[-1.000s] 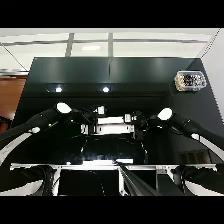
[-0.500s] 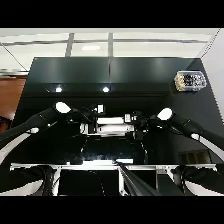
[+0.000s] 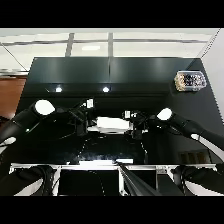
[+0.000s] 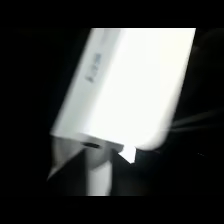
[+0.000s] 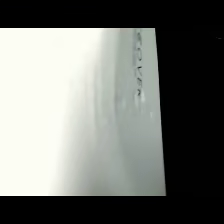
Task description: Fold the box and place the chain.
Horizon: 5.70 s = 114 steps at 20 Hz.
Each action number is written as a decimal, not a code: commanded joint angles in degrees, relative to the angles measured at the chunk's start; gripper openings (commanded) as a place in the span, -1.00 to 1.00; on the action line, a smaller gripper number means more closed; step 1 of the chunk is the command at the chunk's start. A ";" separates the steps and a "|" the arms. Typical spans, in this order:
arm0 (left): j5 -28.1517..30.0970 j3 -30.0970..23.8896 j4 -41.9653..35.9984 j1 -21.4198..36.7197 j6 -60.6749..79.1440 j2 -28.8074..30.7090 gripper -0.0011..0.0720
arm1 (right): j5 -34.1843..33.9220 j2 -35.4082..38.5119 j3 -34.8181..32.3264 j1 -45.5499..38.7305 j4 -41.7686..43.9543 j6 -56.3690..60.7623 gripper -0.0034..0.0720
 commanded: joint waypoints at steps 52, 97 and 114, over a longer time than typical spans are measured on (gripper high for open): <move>21.14 -6.32 5.90 -4.15 2.25 -3.58 0.93 | 0.15 0.04 -0.02 0.33 -0.74 0.63 0.35; 9.14 -0.61 18.82 7.93 -40.48 8.61 -0.90 | 0.13 0.04 -0.02 0.33 -0.72 0.66 0.35; -6.29 -6.56 -22.77 17.73 -40.61 -18.95 -0.90 | 0.13 0.04 -0.02 0.33 -0.72 0.63 0.35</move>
